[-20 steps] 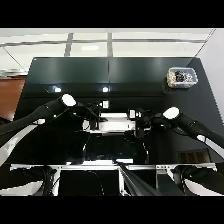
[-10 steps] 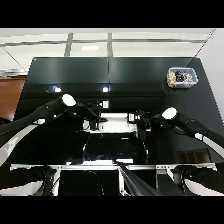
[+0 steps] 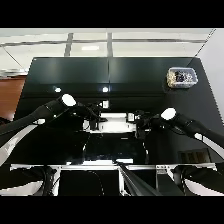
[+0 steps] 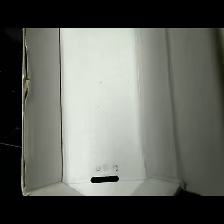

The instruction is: Fold the box and place the chain.

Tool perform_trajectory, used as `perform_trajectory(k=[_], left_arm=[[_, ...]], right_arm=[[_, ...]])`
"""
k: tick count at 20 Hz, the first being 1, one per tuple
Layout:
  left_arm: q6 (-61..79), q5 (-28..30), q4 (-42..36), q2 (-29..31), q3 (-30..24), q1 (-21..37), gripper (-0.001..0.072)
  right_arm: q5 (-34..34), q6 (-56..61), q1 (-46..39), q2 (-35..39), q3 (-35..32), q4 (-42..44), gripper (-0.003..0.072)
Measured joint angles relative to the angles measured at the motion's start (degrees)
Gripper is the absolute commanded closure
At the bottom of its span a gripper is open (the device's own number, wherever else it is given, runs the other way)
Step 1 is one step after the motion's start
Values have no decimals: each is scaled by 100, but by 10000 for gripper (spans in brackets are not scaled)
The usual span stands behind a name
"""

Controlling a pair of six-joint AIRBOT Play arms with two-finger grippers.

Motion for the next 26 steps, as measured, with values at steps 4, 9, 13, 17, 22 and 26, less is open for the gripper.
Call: perform_trajectory(k=[4, 9, 13, 17, 22, 26], left_arm=[[-13, 2, -4, 0, 0, 0, 682], [-4, 11, -2, 0, 0, 0, 682], [0, 11, -2, 0, 0, 0, 682], [2, 9, -2, 0, 0, 0, 683], [2, 2, -2, 0, 0, 0, 682], [0, 2, -4, 0, 0, 0, 683]], right_arm=[[-127, 109, 4, -24, 20, 4, -18], [-254, 212, 63, -33, 26, -22, -18], [-278, 243, 85, -37, 26, -98, -18], [-258, 245, 87, -37, 26, -157, -18], [-216, 221, 90, -37, 26, -197, -18], [-186, 201, 90, -37, 26, -203, -17]])
